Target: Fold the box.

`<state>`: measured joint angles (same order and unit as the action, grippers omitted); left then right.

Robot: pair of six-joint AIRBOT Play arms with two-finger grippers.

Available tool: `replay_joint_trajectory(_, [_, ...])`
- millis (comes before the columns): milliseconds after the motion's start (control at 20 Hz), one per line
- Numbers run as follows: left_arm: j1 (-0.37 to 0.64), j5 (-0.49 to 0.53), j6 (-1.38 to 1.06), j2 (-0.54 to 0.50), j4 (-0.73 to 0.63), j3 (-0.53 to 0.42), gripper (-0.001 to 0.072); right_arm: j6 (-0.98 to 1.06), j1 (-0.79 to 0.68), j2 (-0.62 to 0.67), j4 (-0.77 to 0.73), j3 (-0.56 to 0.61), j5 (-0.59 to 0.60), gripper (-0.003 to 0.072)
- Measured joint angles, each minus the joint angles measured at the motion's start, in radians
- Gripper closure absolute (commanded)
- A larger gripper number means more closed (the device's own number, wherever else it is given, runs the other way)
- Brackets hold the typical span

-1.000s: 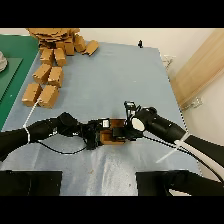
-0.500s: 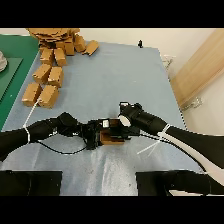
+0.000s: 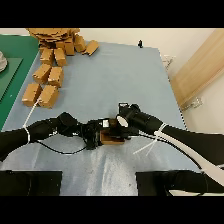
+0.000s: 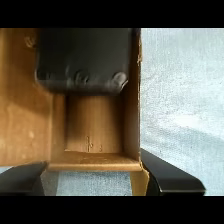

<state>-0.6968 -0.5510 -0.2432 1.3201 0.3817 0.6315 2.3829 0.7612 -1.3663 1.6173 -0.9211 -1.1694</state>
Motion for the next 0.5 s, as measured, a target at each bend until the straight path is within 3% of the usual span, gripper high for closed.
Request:
replay_joint_trajectory(250, [0.000,0.003,0.000,0.000,0.000,0.000,0.0464,0.000,0.000,0.050,0.009,-0.003,0.012,0.0268])
replay_joint_trajectory(500, [0.000,0.002,-0.002,0.000,0.000,0.000,0.0464,0.003,-0.001,0.112,0.060,-0.003,-0.058,0.0268])
